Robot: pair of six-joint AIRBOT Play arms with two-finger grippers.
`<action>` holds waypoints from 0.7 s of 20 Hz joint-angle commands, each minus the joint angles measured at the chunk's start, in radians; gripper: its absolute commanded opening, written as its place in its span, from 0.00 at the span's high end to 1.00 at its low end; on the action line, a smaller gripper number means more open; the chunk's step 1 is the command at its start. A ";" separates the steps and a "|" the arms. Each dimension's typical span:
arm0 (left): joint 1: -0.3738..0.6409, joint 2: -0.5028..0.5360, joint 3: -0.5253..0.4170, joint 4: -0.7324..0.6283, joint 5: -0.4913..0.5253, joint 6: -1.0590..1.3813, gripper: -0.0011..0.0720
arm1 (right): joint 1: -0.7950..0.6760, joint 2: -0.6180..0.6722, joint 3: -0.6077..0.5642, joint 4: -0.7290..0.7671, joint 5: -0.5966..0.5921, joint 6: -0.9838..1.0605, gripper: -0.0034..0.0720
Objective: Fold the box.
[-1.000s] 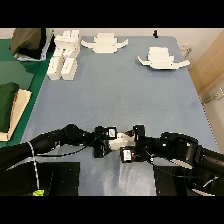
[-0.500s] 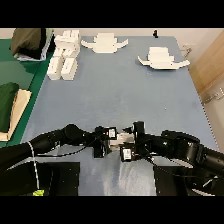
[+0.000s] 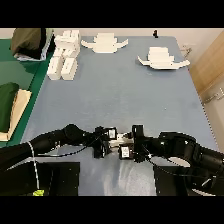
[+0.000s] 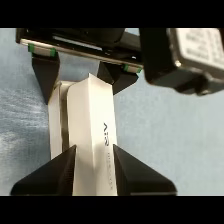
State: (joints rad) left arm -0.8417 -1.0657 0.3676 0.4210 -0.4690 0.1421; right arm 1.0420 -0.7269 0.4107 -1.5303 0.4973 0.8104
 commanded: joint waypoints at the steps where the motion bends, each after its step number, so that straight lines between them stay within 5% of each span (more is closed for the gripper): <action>1: 0.000 0.000 0.000 -0.002 0.003 -0.002 0.28 | 0.001 -0.003 -0.001 0.067 0.044 -0.014 0.61; 14: 0.000 0.000 0.000 -0.002 0.003 -0.002 0.28 | 0.001 -0.001 -0.002 0.136 0.093 -0.071 0.64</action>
State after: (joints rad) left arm -0.8425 -1.0664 0.3676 0.4194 -0.4702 0.1421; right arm 1.0420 -0.7292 0.4076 -1.4002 0.5831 0.7422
